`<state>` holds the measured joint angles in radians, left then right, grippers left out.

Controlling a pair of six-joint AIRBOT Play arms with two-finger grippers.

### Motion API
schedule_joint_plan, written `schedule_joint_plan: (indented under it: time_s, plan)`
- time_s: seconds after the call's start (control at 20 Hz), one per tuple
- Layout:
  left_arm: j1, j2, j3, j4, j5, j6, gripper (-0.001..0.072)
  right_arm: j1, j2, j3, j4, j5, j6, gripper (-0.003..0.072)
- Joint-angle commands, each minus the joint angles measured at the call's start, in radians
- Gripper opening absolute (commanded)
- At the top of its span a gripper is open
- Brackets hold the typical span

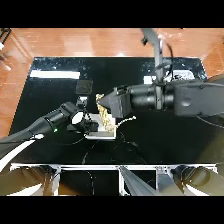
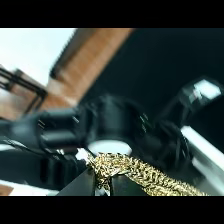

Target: Fold the box and place the chain.

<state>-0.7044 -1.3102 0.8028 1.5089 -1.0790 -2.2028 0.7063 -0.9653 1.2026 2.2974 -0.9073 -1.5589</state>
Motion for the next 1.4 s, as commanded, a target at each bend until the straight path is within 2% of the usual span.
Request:
schedule_joint_plan:
  time_s: [0.0, 0.25, 0.55, 0.6, 0.65, 0.7, 0.85, 1.05, 1.15, 1.25, 1.3, 1.35]
  plan:
    - [0.0, 0.0, 0.0, 0.0, 0.001, 0.0, 0.0023, 0.001, -0.002, -0.087, -0.068, -0.009, 0.012, 0.0021]
    - [0.0, 0.0, 0.0, 0.0, 0.0, 0.0, 0.0023, 0.021, -0.059, -0.25, -0.101, 0.155, 0.011, 0.0022]
    - [0.0, 0.0, 0.0, -0.002, -0.006, 0.0, 0.0023, 0.056, -0.138, -0.254, -0.101, 0.148, 0.01, 0.0025]
    - [0.0, 0.0, 0.0, -0.001, -0.008, 0.0, 0.0022, 0.047, -0.137, -0.254, -0.103, 0.134, 0.01, 0.0189]
    - [0.0, 0.0, 0.0, -0.001, -0.007, 0.0, 0.0022, 0.036, -0.137, -0.254, -0.103, 0.108, 0.01, 0.049]
    - [0.0, 0.0, 0.0, -0.001, -0.007, 0.0, 0.0022, 0.018, -0.131, -0.254, -0.097, 0.069, 0.01, 0.0612]
    - [0.0, 0.0, 0.0, 0.0, -0.007, 0.005, 0.0022, -0.061, -0.029, -0.254, -0.127, -0.045, -0.031, 0.0607]
    - [0.0, 0.0, 0.0, 0.0, -0.006, 0.004, 0.0023, -0.223, 0.108, -0.281, -0.463, -0.199, -0.067, 0.0607]
    - [0.0, 0.0, 0.0, 0.0, -0.006, 0.005, 0.0022, -0.293, 0.106, -0.335, -0.476, -0.247, -0.182, 0.0607]
    - [0.0, 0.0, 0.0, 0.0, -0.006, 0.004, 0.0022, -0.326, 0.106, -0.408, -0.38, -0.191, -0.311, 0.0609]
    - [0.0, 0.0, 0.0, 0.0, -0.006, 0.004, 0.0023, -0.325, 0.105, -0.451, -0.35, -0.136, -0.377, 0.07]
    - [0.0, 0.0, 0.0, 0.0, -0.006, 0.004, 0.0022, -0.321, 0.104, -0.491, -0.334, -0.075, -0.444, 0.0713]
